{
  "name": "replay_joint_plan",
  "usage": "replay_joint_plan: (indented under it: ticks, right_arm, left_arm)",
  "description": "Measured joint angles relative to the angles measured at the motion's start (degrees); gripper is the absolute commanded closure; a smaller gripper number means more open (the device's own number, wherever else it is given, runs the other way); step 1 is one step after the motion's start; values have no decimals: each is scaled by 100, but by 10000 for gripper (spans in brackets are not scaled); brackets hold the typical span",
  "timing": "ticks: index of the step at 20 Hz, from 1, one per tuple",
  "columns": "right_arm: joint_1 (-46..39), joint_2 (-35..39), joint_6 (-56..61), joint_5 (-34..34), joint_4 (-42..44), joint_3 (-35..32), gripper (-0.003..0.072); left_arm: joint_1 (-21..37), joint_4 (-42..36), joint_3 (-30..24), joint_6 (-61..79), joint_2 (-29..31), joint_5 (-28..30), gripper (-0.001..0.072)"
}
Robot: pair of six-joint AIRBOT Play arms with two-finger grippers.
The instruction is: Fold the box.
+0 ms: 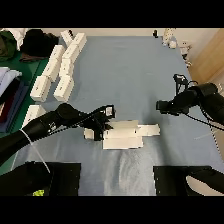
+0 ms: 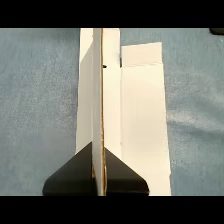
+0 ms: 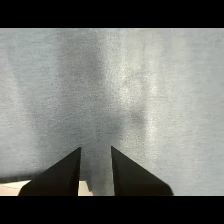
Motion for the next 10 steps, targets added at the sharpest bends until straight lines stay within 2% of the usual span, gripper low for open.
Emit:
replay_joint_plan:
  ticks: [6,10]
  right_arm:
    - [0,-2,35,0,66,0,380]
    - [0,0,39,2,87,0,380]
  left_arm:
    - [-66,929,345,-848,37,-146,694]
    - [-76,1003,507,-1054,-9,-273,693]
